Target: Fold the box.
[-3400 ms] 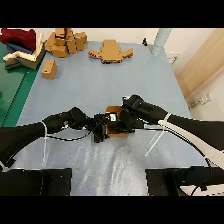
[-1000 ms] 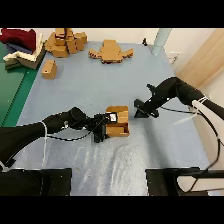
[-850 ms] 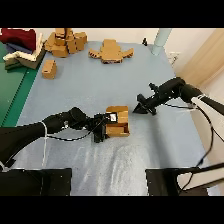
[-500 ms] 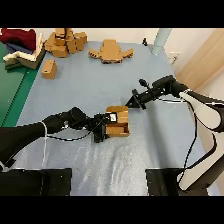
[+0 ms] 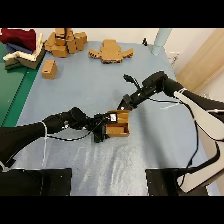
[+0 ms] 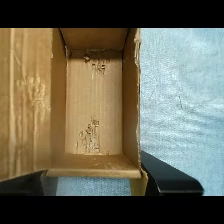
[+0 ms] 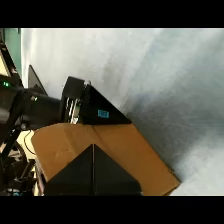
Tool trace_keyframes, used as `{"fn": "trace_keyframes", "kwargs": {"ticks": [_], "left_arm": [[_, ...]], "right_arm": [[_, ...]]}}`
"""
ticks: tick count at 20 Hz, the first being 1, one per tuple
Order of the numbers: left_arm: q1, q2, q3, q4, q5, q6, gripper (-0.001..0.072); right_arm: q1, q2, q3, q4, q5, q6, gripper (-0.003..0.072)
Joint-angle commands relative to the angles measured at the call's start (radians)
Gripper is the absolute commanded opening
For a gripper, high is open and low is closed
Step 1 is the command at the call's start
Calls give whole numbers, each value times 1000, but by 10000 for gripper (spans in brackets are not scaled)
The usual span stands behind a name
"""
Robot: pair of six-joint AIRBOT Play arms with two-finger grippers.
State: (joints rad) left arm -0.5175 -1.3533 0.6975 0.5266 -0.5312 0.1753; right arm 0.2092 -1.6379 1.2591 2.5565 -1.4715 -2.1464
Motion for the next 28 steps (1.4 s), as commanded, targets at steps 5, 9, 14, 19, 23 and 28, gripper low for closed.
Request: {"fn": "trace_keyframes", "kwargs": {"ticks": [5, 9, 14, 19, 23, 28], "left_arm": [[0, 0, 0, 0, 0, 0, 325], [0, 0, 0, 0, 0, 0, 324], [0, 0, 0, 0, 0, 0, 324], [0, 0, 0, 0, 0, 0, 324], [0, 0, 0, 0, 0, 0, 324], [0, 0, 0, 0, 0, 0, 324]], "right_arm": [[40, 373, -401, -74, 317, -230, 3], [148, 591, -603, -153, 572, -316, 3], [304, 751, -712, -265, 843, -367, 3], [494, 760, -716, -465, 962, -420, 4], [625, 759, -734, -742, 970, -364, 3], [647, 759, -755, -925, 1048, -298, 222]]}}
